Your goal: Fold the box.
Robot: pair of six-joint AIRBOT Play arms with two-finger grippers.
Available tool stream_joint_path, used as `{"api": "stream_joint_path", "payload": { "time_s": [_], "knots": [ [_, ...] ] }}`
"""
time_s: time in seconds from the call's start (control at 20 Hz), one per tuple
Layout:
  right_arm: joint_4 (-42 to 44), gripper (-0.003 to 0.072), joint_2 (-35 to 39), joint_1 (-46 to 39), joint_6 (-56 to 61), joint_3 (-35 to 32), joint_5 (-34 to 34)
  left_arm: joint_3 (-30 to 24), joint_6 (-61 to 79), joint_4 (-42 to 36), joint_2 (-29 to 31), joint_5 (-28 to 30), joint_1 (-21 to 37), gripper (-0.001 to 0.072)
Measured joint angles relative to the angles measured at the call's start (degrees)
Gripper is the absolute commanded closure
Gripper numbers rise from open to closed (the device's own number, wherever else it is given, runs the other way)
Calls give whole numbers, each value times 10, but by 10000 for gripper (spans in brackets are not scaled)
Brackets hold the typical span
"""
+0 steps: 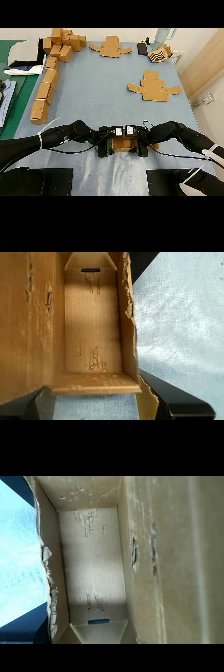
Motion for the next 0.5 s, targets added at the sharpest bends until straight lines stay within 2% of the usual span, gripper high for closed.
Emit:
{"api": "stream_joint_path", "payload": {
  "time_s": [0.2,0.25,0.3,0.5],
  "knots": [
    [0,100,0,0,0,0,0,8,-7,7,-7,0,0,21],
    [0,100,0,0,0,0,0,9,-8,9,-8,-1,0,129],
    [0,100,0,0,0,0,0,9,-10,9,-8,-1,0,190],
    [0,100,0,0,0,0,0,10,-11,12,-9,-3,0,192]
  ]
}}
